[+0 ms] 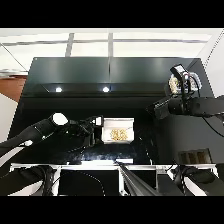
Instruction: Fold the box and place the chain.
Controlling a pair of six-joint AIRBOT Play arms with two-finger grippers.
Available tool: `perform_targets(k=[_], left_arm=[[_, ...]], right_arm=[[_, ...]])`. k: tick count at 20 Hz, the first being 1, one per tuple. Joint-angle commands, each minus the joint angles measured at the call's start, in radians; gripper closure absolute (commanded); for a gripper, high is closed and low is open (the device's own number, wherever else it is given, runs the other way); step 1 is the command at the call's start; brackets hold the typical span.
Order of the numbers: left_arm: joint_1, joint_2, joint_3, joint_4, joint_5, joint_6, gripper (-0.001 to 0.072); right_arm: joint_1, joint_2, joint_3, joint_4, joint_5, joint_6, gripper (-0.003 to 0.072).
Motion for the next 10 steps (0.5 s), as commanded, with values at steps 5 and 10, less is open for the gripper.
perform_targets(k=[5, 10], left_arm=[[-0.001, 0.0, 0.005, -0.03, 0.006, 0.0, 0.0008], [-0.006, 0.0, 0.007, -0.048, 0.009, 0.001, 0.0008]], right_arm=[[0.0, 0.0, -0.001, 0.0, 0.0, 0.0, -0.0015], [0.0, -0.001, -0.001, 0.0, 0.0, 0.0, -0.0015]])
